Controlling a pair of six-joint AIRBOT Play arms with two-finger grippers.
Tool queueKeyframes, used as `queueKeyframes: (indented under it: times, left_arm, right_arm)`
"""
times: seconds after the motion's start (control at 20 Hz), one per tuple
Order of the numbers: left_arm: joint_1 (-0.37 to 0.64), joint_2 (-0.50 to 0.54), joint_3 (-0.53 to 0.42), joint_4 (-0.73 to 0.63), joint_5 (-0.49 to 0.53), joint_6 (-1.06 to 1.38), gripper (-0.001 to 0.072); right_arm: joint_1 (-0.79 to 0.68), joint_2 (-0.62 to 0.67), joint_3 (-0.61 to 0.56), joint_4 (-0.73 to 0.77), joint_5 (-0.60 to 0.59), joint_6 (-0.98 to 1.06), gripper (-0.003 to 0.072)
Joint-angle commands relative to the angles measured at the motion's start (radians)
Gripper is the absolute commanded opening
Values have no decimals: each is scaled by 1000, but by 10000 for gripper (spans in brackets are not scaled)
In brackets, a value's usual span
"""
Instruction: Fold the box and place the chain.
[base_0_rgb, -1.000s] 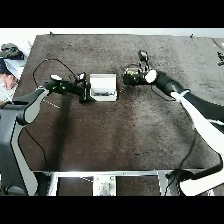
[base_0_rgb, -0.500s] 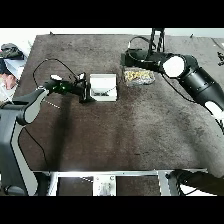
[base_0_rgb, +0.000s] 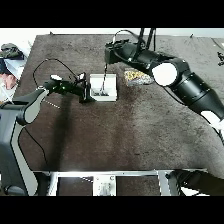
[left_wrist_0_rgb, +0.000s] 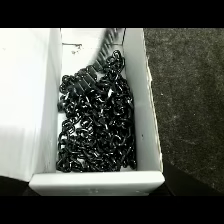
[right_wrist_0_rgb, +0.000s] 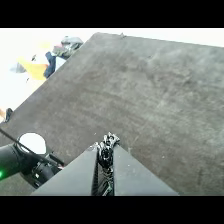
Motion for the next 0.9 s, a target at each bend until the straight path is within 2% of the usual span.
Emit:
queueKeyframes:
  times: [0.0,0.2,0.5,0.55,0.6,0.65,0.85]
  left_arm:
    - [0,-1,0,0,0,0,347]
    - [0,-1,0,0,0,0,347]
    - [0,-1,0,0,0,0,347]
    - [0,-1,0,0,0,0,347]
    - [0,-1,0,0,0,0,347]
    - [0,-1,0,0,0,0,347]
    - [0,-1,0,0,0,0,347]
  right_arm:
    - [14,-45,1,9,-3,3,-9]
    - [14,-117,1,8,73,19,-9]
    - [0,-176,-2,-30,80,20,-7]
    - [-6,-176,-4,-46,80,20,96]
    - [-14,-176,-4,-56,80,17,299]
    - [-22,-175,-4,-68,80,-5,339]
    - [-83,-175,-3,-74,94,-33,336]
